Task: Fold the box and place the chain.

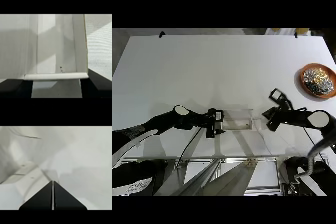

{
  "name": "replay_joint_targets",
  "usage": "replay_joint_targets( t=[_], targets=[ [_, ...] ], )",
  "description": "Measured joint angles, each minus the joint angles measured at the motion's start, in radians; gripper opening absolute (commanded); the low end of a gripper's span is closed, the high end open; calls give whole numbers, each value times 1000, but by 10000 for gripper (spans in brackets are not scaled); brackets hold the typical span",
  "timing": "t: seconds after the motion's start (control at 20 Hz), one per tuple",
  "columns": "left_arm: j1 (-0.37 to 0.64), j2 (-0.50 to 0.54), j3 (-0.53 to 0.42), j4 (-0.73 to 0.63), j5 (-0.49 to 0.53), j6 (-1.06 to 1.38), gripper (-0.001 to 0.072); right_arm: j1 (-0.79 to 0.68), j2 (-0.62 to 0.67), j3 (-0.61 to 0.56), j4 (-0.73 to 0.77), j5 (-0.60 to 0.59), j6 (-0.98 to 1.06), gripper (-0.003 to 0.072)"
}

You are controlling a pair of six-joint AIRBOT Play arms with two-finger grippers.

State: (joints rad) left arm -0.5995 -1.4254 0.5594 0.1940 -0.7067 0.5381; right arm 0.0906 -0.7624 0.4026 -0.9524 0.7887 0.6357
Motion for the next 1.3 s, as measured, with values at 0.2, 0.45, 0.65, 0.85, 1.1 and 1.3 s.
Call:
replay_joint_targets(
  t=[0.2, 0.45, 0.65, 0.85, 1.1, 1.3],
  targets=[
    [0, 0, 0, 0, 0, 0, 134, -124, -32, -1, -60, 34, 325, 13],
    [0, 0, 0, 0, -1, 0, 134, -91, -145, -21, -19, 93, 486, 13],
    [0, 0, 0, 1, -1, 0, 134, -10, -222, -26, 61, 84, 516, 14],
    [0, 0, 0, 1, -1, 0, 134, 27, -211, -23, 161, 81, 479, 178],
    [0, 0, 0, 1, -1, 0, 134, 39, -155, -20, 287, 119, 448, 298],
    [0, 0, 0, 0, -1, 0, 134, 49, -140, -19, 329, 142, 441, 345]
  ],
)
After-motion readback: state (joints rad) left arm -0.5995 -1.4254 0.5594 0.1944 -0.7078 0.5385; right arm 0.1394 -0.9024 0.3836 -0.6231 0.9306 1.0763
